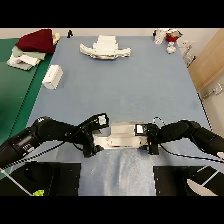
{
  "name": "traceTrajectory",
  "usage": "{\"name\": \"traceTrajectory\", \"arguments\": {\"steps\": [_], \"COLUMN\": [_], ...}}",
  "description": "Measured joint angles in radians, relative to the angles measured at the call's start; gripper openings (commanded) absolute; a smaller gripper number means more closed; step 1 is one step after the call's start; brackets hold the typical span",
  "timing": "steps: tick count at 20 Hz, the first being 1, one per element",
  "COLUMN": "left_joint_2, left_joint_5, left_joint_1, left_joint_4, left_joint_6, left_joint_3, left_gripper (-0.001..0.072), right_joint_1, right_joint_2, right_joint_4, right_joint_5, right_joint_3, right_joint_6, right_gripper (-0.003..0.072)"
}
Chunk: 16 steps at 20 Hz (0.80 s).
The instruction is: Fold the box.
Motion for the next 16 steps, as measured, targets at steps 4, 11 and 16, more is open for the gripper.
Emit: {"name": "traceTrajectory", "arguments": {"steps": [4, 11, 16], "left_joint_2": [-0.04, -0.201, -0.252], "left_joint_5": [0.056, 0.193, 0.242], "left_joint_1": [0.021, 0.027, 0.027], "left_joint_4": [-0.083, -0.291, -0.351], "left_joint_6": [0.223, 0.531, 0.65], "left_joint_3": [-0.065, -0.092, -0.095], "left_gripper": [0.0666, 0.0361, 0.0106], "right_joint_1": [0.0, 0.0, 0.0], "right_joint_2": [0.0, 0.0, 0.0], "right_joint_4": [0.0, 0.0, 0.0], "right_joint_5": [0.0, 0.0, 0.0], "right_joint_3": [0.0, 0.0, 0.0], "right_joint_6": [0.0, 0.0, 0.0], "right_gripper": [0.0531, 0.0531, 0.0531]}}
